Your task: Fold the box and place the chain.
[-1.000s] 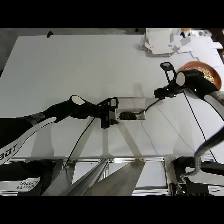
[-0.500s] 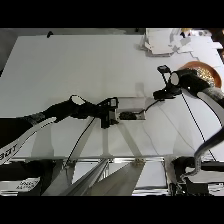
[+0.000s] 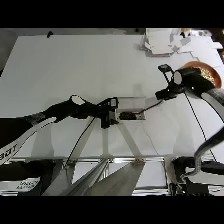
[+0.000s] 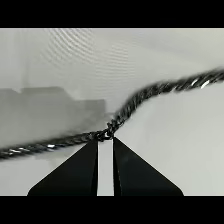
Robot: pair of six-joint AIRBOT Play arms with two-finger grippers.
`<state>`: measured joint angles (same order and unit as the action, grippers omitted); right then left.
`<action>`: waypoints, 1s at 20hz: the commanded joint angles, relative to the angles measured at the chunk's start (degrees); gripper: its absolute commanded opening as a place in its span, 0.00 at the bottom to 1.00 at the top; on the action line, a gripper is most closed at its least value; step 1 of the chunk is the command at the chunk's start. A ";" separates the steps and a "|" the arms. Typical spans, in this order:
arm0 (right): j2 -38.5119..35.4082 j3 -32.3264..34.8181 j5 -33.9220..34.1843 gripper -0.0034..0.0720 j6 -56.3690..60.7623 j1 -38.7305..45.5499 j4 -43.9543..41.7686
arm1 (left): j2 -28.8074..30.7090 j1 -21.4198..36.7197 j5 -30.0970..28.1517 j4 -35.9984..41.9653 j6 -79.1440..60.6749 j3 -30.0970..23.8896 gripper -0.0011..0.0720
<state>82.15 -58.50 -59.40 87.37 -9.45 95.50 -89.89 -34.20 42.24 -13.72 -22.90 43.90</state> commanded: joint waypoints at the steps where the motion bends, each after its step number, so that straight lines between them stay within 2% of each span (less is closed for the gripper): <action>1: -6.86 -0.04 -2.29 0.06 -0.94 0.00 0.00 | 0.02 0.04 0.00 0.00 -0.02 0.00 0.20; 6: -19.04 0.44 -9.14 0.06 -6.43 -0.15 -8.07 | 0.02 0.04 -0.02 -0.02 -0.02 0.00 0.20; 11: -34.25 4.76 -9.92 0.06 -7.34 -6.12 -17.25 | 0.02 0.04 -0.02 0.00 -0.02 0.00 0.20; 15: -42.16 6.86 -5.77 0.06 -7.32 -13.53 -22.18 | 0.02 0.04 0.00 -0.02 -0.02 0.00 0.20; 20: -42.36 7.48 3.17 0.06 -7.30 -20.44 -29.20 | 0.02 0.04 -0.02 -0.02 -0.02 0.00 0.20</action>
<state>40.69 -51.66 -61.76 80.12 -25.96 70.89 -89.89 -34.20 42.24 -13.72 -22.90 43.90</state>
